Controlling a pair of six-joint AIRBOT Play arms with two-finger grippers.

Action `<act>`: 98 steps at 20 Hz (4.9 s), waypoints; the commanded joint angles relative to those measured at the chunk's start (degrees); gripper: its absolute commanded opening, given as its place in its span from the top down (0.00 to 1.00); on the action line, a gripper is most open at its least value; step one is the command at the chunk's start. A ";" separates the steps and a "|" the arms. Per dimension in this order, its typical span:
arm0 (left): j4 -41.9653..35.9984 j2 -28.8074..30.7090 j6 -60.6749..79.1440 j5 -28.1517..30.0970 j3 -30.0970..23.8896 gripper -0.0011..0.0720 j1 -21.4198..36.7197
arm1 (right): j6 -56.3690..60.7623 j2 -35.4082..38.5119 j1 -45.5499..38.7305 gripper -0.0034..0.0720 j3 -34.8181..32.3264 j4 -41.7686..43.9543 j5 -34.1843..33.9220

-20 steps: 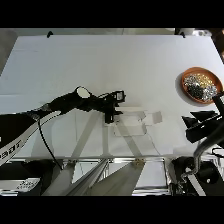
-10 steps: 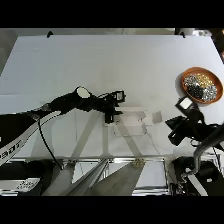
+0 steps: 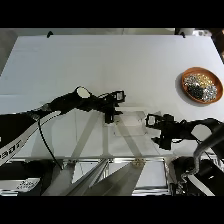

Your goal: Fold the box and place the chain.

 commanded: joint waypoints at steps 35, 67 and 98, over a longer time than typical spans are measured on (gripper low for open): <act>0.00 -0.02 0.00 0.02 0.02 0.97 -0.02 | -9.11 -3.23 6.14 0.00 -8.44 1.20 -36.41; 0.00 -0.02 0.00 0.02 0.02 0.97 -0.02 | -52.89 -21.44 -9.49 0.00 -2.47 37.75 -22.38; 0.00 -0.02 0.00 0.02 0.02 0.97 -0.02 | -63.41 -30.42 -13.07 0.02 -2.45 46.27 -14.67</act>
